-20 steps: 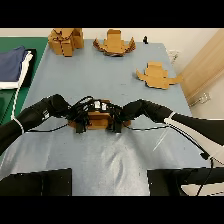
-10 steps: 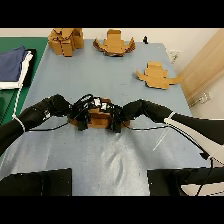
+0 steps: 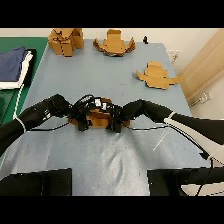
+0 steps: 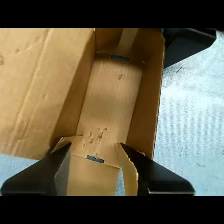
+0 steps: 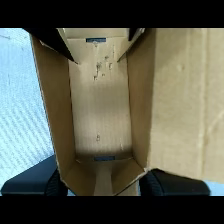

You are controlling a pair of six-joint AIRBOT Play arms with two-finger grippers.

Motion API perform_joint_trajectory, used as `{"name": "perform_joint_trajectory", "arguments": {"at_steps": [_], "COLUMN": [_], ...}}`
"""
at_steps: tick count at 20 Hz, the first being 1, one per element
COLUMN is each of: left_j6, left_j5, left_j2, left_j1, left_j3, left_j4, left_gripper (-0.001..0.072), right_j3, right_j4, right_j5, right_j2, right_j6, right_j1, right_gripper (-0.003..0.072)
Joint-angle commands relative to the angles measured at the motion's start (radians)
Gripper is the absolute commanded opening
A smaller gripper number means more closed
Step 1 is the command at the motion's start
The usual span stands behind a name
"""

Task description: Fold the box.

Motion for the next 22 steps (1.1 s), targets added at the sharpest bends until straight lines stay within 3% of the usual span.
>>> {"name": "perform_joint_trajectory", "arguments": {"at_steps": [1,2,3,4,5,9,12,14,17,19,22], "left_j6": [0.007,0.008,0.007,0.007,0.005,-0.126,-0.314,-0.457,-0.653,-0.702,-0.627], "left_j5": [0.017,0.016,0.018,0.011,0.000,-0.037,-0.184,-0.227,-0.282,-0.314,-0.341], "left_j2": [-0.001,0.000,0.001,0.009,0.024,0.161,0.245,0.254,0.179,0.069,-0.078], "left_j1": [0.001,0.001,0.001,0.003,0.006,0.118,0.339,0.502,0.636,0.629,0.585], "left_j3": [0.001,0.001,0.001,0.002,0.003,0.003,0.000,-0.017,-0.063,-0.074,-0.074], "left_j4": [-0.006,-0.006,-0.006,0.000,0.017,0.015,0.003,-0.009,-0.013,-0.036,-0.240], "left_gripper": [0.0495,0.0412,0.0402,0.0090,0.0019,0.0014,0.0014,0.0014,0.0016,0.0017,0.0018], "right_j3": [0.000,0.000,0.000,0.000,0.000,0.000,0.000,0.000,0.000,0.000,0.000], "right_j4": [0.001,0.001,0.001,0.001,0.001,0.000,0.001,0.001,0.002,0.002,0.002], "right_j5": [-0.001,-0.001,-0.001,-0.001,-0.001,-0.001,-0.001,-0.001,0.000,-0.001,0.000], "right_j2": [0.000,0.000,0.000,0.000,0.000,0.000,0.000,-0.001,0.000,-0.001,0.000], "right_j6": [0.001,0.001,0.001,0.001,0.001,0.001,0.001,0.001,0.001,0.001,0.001], "right_j1": [0.000,0.000,0.000,0.000,0.000,0.000,0.000,0.000,0.000,0.000,0.000], "right_gripper": [0.0443,0.0443,0.0443,0.0442,0.0443,0.0442,0.0442,0.0442,0.0443,0.0442,0.0442]}}
